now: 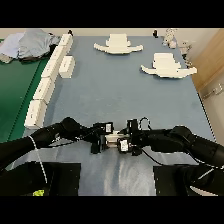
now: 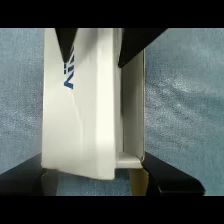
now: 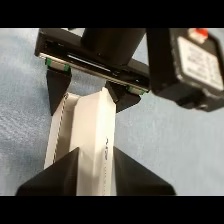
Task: Fold the box.
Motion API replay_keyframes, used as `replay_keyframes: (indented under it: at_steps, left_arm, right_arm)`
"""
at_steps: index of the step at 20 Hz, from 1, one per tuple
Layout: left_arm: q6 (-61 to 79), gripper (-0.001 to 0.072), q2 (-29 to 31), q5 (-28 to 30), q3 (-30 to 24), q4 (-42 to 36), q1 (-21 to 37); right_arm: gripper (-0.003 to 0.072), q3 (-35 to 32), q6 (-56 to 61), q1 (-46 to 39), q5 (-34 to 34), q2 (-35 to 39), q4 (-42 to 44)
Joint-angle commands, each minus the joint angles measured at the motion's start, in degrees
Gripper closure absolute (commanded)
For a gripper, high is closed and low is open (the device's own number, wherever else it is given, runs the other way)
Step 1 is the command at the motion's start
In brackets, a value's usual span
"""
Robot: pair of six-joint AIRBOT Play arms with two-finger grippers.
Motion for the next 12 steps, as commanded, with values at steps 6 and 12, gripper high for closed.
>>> replay_keyframes:
  at_steps: [6,12]
  left_arm:
    - [0.00,0.0281,0.00,0.07,0.04,0.00,0.00]
    - [0.00,0.0281,0.00,0.07,0.04,0.00,0.00]
  right_arm:
    - [0.0412,-0.42,1.07,0.04,-1.97,-1.88,2.25]
    - [0.0299,-0.42,1.03,0.04,-3.52,-1.25,4.59]
